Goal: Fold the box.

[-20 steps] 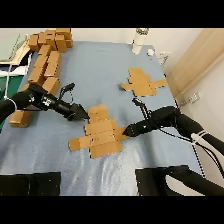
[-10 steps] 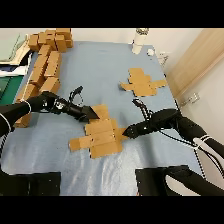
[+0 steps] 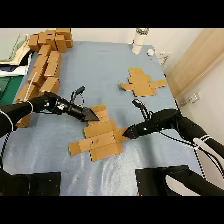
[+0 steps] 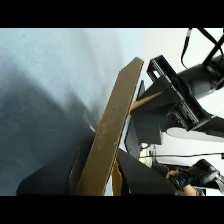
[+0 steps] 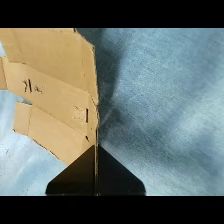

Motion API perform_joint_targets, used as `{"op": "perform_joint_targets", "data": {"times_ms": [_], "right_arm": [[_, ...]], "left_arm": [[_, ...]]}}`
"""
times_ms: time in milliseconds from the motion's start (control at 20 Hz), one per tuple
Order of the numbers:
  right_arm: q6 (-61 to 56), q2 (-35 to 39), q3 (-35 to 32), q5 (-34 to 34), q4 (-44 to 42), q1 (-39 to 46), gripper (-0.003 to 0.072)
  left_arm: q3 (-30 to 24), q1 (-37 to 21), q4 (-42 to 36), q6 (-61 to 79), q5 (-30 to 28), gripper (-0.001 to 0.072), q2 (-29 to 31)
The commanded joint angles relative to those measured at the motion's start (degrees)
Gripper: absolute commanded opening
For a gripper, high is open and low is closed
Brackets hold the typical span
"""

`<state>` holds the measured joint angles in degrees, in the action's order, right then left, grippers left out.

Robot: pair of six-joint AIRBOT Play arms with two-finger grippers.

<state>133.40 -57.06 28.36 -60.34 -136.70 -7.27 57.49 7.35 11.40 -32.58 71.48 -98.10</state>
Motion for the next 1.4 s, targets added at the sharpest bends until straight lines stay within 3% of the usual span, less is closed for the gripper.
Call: {"op": "perform_joint_targets", "data": {"times_ms": [0,200,250,300,500,600,650,700,750,800,1000,1200,1250,1300,1350], "right_arm": [[0.1,0.0,0.0,0.2,0.2,0.0,0.0002],[0.1,0.0,0.0,0.3,0.2,0.0,0.0002],[0.1,0.0,0.0,0.3,0.2,0.0,0.0002],[0.1,0.0,0.0,0.3,0.2,0.0,0.0002],[0.1,0.0,0.0,0.3,0.2,0.0,0.0002],[0.1,0.0,0.0,0.4,0.3,0.0,0.0005],[0.1,0.0,0.0,0.6,0.4,0.0,0.0058],[-0.4,0.0,0.0,1.4,0.8,0.0,0.0253],[-2.5,0.0,0.0,2.7,1.5,0.0,0.039],[-4.8,0.0,0.3,3.8,2.6,0.2,0.0412],[-18.0,0.0,6.6,4.3,15.4,2.6,0.0412],[-32.3,0.0,15.9,4.9,26.2,5.6,0.0402],[-35.7,0.0,17.4,4.8,26.7,6.0,0.037],[-36.0,0.0,18.4,4.8,26.5,6.2,0.0118],[-35.9,0.0,18.8,5.0,26.2,6.1,0.0003]], "left_arm": [[0.0,-1.2,0.8,0.3,3.4,0.0288,-0.1],[0.0,-2.1,1.5,0.3,4.1,0.0284,-0.1],[0.0,-2.1,2.3,0.4,4.2,0.0145,-0.1],[0.0,-2.0,3.4,0.5,4.2,0.0051,-0.1],[0.0,-2.0,4.5,1.2,4.4,0.005,-0.1],[0.0,-2.0,4.3,2.4,5.0,0.0013,-0.1],[0.1,-2.0,3.7,3.4,5.8,0.0013,0.0],[0.2,-1.9,3.1,3.9,5.9,0.0012,0.0],[0.6,-1.8,3.0,4.9,5.9,0.0012,0.0],[1.4,-1.4,3.0,5.7,5.7,0.0012,0.0],[3.8,2.9,4.6,12.3,3.4,0.001,1.3],[3.1,8.9,8.4,19.6,-7.4,0.001,6.4],[3.1,10.2,8.5,21.9,-8.5,0.001,7.5],[3.1,11.5,8.4,23.6,-10.1,0.001,8.7],[3.0,12.6,8.4,25.6,-11.9,0.001,9.9]]}}
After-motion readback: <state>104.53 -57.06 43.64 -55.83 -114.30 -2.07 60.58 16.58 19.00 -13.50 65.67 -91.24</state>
